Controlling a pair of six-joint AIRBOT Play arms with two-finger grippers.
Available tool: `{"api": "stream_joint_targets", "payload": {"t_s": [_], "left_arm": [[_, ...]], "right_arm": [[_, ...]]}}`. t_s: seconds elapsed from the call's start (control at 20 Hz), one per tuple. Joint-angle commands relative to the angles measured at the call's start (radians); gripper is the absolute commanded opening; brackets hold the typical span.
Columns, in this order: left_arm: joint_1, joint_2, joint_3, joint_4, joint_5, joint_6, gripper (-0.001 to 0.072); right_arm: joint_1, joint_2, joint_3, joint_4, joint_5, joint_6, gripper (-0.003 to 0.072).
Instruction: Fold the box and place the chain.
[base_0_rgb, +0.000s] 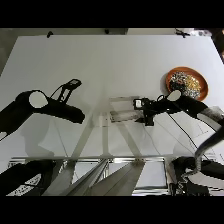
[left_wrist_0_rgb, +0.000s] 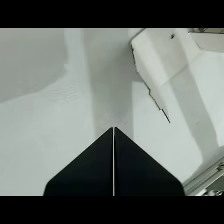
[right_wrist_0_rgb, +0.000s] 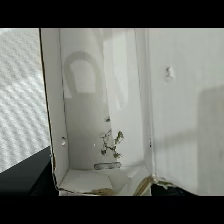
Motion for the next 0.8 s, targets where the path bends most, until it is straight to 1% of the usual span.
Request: {"api": "stream_joint_targets", "payload": {"t_s": [0.0,0.15,0.3,0.5,0.75], "left_arm": [[0.002,-0.100,-0.044,-0.119,0.050,-0.080,0.0004],[-0.048,-0.185,-0.044,-0.179,0.146,-0.074,0.0004],[-0.077,-0.219,-0.044,-0.233,0.202,-0.044,0.0004],[-0.082,-0.221,-0.044,-0.330,0.222,0.008,0.0004],[-0.101,-0.226,-0.044,-0.333,0.227,0.016,0.0004]], "right_arm": [[0.000,0.000,0.000,0.000,0.001,0.000,0.0404],[0.000,0.000,0.000,0.000,0.001,0.000,0.0404],[0.000,0.000,0.000,0.000,0.001,0.000,0.0404],[0.000,0.000,0.000,0.000,0.001,0.000,0.0404],[0.000,0.000,0.000,0.000,0.001,0.000,0.0404]]}}
